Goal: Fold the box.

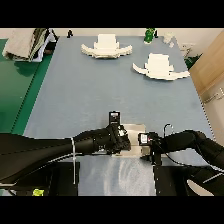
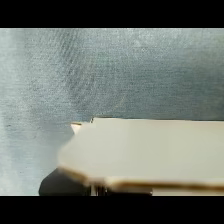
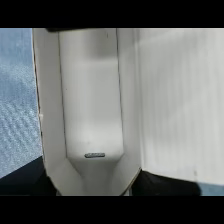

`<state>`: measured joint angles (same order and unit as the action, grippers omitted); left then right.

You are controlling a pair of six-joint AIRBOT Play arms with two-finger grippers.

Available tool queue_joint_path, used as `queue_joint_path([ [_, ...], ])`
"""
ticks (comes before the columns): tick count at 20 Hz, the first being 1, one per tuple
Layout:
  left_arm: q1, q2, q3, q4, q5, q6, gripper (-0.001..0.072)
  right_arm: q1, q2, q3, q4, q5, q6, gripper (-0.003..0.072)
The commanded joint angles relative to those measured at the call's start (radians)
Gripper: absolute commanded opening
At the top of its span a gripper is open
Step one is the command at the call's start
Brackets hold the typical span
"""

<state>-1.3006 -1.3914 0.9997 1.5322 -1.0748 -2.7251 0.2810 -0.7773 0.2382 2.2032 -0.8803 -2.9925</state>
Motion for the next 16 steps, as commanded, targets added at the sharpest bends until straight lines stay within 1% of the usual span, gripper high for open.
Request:
queue_joint_path([
  [1,-0.009,-0.003,0.003,-0.008,0.023,-0.025,0.0015,0.0,0.0,0.0,0.0,0.0,0.0,0.0598],
  [6,-0.009,-0.003,0.003,-0.008,0.023,-0.011,0.0018,0.0,0.0,0.0,0.0,0.0,0.0,0.0599],
  [7,-0.009,-0.003,0.003,-0.008,0.023,-0.006,0.0138,0.0,0.0,0.0,0.0,0.0,0.0,0.0599],
  [8,-0.009,-0.003,0.003,-0.008,0.023,-0.01,0.0364,0.0,0.0,0.0,0.0,0.0,-0.001,0.0599],
  [9,-0.009,-0.003,0.003,-0.008,0.023,-0.015,0.0389,0.0,0.0,0.0,0.0,0.0,-0.001,0.0599],
  [13,-0.009,-0.002,0.003,-0.009,0.005,-0.016,0.0389,0.0,0.0,0.0,0.0,0.0,-0.001,0.0599],
  [16,-0.009,0.031,0.003,0.0,-0.011,-0.017,0.039,0.0,0.0,0.0,0.0,0.0,-0.001,0.0599],
])
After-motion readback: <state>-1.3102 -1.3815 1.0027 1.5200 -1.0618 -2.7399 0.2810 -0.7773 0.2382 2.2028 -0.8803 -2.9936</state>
